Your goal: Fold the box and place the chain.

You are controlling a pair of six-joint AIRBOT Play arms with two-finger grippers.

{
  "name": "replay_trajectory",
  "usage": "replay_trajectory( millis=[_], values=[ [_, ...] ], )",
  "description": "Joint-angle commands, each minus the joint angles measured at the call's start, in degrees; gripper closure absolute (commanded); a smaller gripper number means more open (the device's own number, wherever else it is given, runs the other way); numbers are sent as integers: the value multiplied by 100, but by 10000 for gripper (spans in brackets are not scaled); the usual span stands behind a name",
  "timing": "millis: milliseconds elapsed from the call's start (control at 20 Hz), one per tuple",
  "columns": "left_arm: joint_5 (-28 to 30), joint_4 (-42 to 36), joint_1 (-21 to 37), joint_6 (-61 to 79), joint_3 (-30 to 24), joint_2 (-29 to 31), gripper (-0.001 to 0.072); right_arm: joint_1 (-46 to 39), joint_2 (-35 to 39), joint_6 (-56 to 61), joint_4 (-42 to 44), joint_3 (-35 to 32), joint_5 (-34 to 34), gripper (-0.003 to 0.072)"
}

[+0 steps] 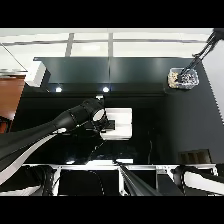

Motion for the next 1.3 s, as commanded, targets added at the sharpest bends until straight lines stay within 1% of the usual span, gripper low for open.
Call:
replay_trajectory(
  millis=[0, 100, 200, 300, 450, 500, 550, 700, 850, 950, 1100, 1250],
  values=[
    [7, -13, 0, 0, 4, -4, 682, -2, 975, -682, 726, 7, 389, 678],
    [35, -13, 0, 0, 4, -4, 682, -2, 1311, -778, 1211, 7, 533, 677],
    [44, -13, 0, 0, 4, -4, 682, 0, 1547, -831, 1558, 7, 828, 677],
    [44, -13, 0, 0, 4, -4, 682, 0, 1711, -903, 1836, 7, 1445, 676],
    [46, -13, 0, 0, 4, -4, 682, 33, 1882, -1064, 2387, -2, 2640, 675],
    [46, -13, 2, 0, 4, -4, 682, 122, 1932, -1130, 2516, -11, 2896, 676],
    [48, -15, 0, 0, 4, -4, 682, 299, 2017, -1172, 2559, -68, 3003, 676],
    [46, -15, 0, 0, 4, -4, 682, 984, 2253, -1215, 2610, -472, 3517, 676],
    [46, -13, 0, 0, 4, -4, 682, 1578, 2391, -1279, 2824, -927, 3482, 676],
    [48, -13, 2, 0, 4, -4, 682, 1873, 2389, -1279, 3029, -1169, 3204, 676],
    [48, -13, 0, 0, 4, -4, 682, 2361, 2378, -1331, 3534, -1576, 2277, 676],
    [48, -13, 0, 0, 4, -4, 682, 2914, 2350, -1355, 3633, -1836, 1517, 676]
  ],
)
